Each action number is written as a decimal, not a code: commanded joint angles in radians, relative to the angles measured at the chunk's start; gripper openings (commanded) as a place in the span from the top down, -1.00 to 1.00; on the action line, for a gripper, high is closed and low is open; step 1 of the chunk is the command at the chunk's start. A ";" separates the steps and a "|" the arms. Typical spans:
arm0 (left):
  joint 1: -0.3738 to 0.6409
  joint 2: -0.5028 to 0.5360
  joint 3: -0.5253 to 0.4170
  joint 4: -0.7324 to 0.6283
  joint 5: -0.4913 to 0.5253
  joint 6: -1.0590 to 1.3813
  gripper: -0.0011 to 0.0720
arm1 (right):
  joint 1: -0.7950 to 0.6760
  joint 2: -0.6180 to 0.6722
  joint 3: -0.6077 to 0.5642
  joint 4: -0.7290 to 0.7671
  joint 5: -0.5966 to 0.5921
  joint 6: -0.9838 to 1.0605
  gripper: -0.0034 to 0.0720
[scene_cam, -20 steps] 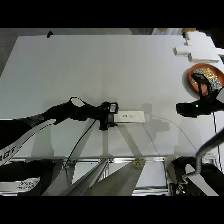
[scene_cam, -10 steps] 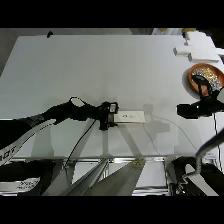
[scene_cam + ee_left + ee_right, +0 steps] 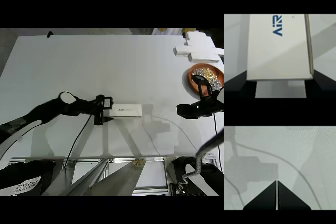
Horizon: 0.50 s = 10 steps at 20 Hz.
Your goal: Fold the box and place the chain.
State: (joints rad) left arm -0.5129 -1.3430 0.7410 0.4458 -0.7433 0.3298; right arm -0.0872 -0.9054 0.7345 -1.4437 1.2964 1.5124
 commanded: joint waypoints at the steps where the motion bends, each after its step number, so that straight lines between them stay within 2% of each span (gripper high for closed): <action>1: 0.118 0.171 0.001 0.142 0.005 -0.223 0.78 | 0.000 0.001 0.001 0.000 0.001 0.000 0.86; 4: 0.296 0.320 0.001 0.183 -0.018 -0.410 0.77 | 0.000 0.001 0.001 0.000 0.000 0.000 0.86; 6: 0.439 0.403 0.000 0.297 -0.049 -0.570 0.77 | 0.000 0.001 0.001 0.000 0.000 0.000 0.86; 7: 0.513 0.432 0.000 0.364 -0.050 -0.671 0.77 | 0.000 0.001 0.001 0.000 0.001 0.000 0.86; 9: 0.648 0.449 0.000 0.467 -0.053 -0.864 0.55 | 0.000 0.001 0.001 0.000 0.000 0.000 0.86; 10: 0.708 0.444 -0.002 0.505 -0.061 -0.954 0.55 | 0.000 0.001 0.001 0.000 0.000 0.000 0.86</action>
State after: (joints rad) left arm 0.0212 -0.9440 0.7406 0.7918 -0.7853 -0.3237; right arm -0.0872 -0.9054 0.7345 -1.4437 1.2968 1.5124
